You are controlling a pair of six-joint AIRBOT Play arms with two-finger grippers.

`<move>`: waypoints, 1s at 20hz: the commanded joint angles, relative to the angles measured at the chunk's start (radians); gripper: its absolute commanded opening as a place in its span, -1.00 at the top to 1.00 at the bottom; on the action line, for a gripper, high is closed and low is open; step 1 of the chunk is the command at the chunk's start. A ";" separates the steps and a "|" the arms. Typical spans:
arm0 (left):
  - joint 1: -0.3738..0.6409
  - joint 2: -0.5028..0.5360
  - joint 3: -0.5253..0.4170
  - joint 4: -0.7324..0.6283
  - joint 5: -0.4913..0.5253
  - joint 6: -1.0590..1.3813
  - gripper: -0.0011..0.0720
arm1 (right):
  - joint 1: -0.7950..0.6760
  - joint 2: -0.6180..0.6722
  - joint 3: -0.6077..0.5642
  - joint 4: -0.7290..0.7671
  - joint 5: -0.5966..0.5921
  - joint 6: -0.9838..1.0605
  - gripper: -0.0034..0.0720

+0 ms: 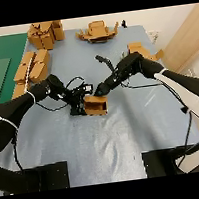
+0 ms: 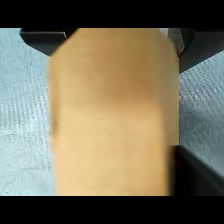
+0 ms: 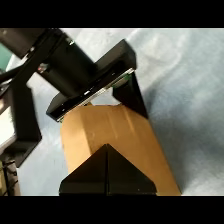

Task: Fold the box.

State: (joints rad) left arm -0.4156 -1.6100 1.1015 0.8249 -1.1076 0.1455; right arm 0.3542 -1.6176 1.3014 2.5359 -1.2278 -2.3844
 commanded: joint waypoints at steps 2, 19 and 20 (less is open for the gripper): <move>0.002 0.000 0.002 0.007 -0.002 -0.008 0.52 | 0.015 0.128 -0.201 0.019 0.203 -0.150 0.90; 0.006 0.000 0.002 0.010 -0.001 -0.008 0.52 | 0.107 0.361 -0.509 0.074 0.610 -0.327 0.89; 0.006 0.000 0.002 0.010 0.000 -0.008 0.52 | 0.107 0.357 -0.509 0.071 0.612 -0.348 0.89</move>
State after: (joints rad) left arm -0.4099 -1.6096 1.1023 0.8349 -1.1103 0.1368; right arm 0.4538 -1.2873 0.8280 2.6106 -0.6647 -2.6816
